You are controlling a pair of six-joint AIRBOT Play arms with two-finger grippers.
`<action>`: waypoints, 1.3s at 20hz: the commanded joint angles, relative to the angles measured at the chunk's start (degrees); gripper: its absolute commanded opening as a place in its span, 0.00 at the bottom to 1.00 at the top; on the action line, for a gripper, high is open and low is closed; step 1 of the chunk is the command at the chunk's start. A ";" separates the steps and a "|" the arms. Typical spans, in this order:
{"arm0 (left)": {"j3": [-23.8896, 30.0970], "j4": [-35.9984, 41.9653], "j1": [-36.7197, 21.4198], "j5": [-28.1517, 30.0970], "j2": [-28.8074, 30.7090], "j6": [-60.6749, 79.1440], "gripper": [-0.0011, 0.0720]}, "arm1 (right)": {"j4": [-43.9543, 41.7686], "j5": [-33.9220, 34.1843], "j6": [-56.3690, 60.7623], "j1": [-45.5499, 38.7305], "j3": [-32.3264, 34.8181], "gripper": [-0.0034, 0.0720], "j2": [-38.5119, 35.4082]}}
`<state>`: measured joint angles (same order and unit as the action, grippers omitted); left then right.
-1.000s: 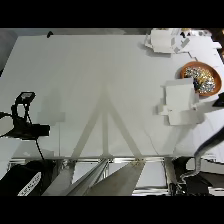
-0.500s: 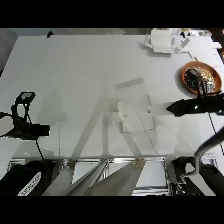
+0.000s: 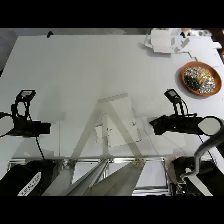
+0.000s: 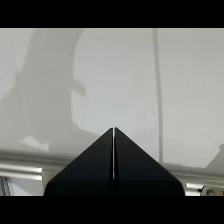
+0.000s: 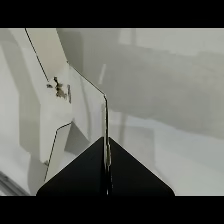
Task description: Fold the box and place the chain.
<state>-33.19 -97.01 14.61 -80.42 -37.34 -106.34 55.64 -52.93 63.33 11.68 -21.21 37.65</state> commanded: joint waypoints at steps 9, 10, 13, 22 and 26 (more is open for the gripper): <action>0.04 67.58 0.04 27.74 -17.79 69.77 0.67 | 0.48 3.06 1.62 2.64 0.87 0.07 -0.44; 0.02 73.94 0.13 26.80 -22.01 76.78 0.71 | 0.48 3.02 1.62 2.64 0.87 0.07 -0.44; 0.00 84.65 0.13 25.24 -33.86 88.70 0.72 | 0.48 3.02 1.64 2.64 0.87 0.07 -0.44; -0.15 93.98 3.48 20.48 -45.00 99.82 0.74 | 0.46 2.99 1.64 2.64 0.87 0.07 -0.44; -0.17 92.02 8.59 23.69 -45.00 102.01 0.70 | 0.46 2.84 1.64 2.64 0.87 0.07 -0.44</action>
<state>-33.30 -4.43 20.38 -58.41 -81.89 -6.98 56.12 -49.93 64.95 14.26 -20.36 37.26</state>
